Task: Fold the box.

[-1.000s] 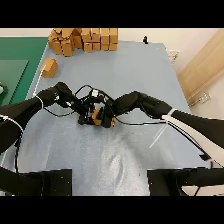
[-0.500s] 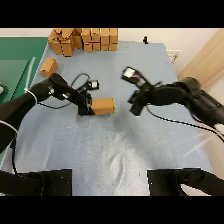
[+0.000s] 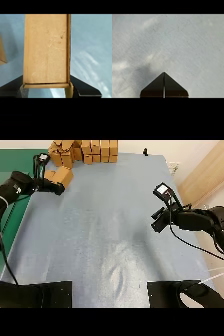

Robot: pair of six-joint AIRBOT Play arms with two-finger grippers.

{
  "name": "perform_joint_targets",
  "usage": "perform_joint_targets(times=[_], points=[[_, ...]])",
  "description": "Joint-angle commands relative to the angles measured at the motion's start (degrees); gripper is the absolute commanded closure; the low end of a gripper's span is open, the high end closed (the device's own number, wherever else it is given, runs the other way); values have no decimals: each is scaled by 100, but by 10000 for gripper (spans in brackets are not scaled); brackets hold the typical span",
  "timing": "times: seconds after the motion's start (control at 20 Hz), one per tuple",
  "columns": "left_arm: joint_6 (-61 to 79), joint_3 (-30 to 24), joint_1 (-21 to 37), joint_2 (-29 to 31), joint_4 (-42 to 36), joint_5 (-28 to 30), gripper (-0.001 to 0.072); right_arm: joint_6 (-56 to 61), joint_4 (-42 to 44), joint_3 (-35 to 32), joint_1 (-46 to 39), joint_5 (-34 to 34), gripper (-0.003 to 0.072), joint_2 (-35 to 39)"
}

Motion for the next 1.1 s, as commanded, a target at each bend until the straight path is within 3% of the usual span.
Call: perform_joint_targets(times=[0.0, 0.15, 0.25, 0.4, 0.8, 0.85, 0.9, 0.95, 1.05], points=[[-776, 1062, 131, -909, 162, 74, 699, 44, 326, -83, -52, 273, 682, 57], [-2052, 1976, 20, -1604, 1193, -120, 700, 129, 455, -87, -52, 267, 682, 57], [-2352, 2297, -61, -1871, 1786, -317, 700, 195, 452, -87, -52, 267, 682, 57], [-3294, 2352, -146, -2057, 2546, -260, 700, 339, 455, -87, -52, 269, 682, 28], [-3163, 2352, -151, -2293, 2653, -334, 691, 337, 455, -87, -52, 271, 682, -232], [-3014, 2352, -164, -2293, 2640, -339, 557, 337, 455, -87, -52, 271, 681, -254], [-2981, 2352, -177, -2293, 2638, -323, 242, 337, 457, -87, -52, 269, 681, -262], [-2981, 2352, -184, -2293, 2638, -319, 131, 337, 455, -87, -52, 271, 682, -262], [-2979, 2352, -188, -2293, 2636, -326, 63, 337, 457, -87, -52, 269, 681, -262]])
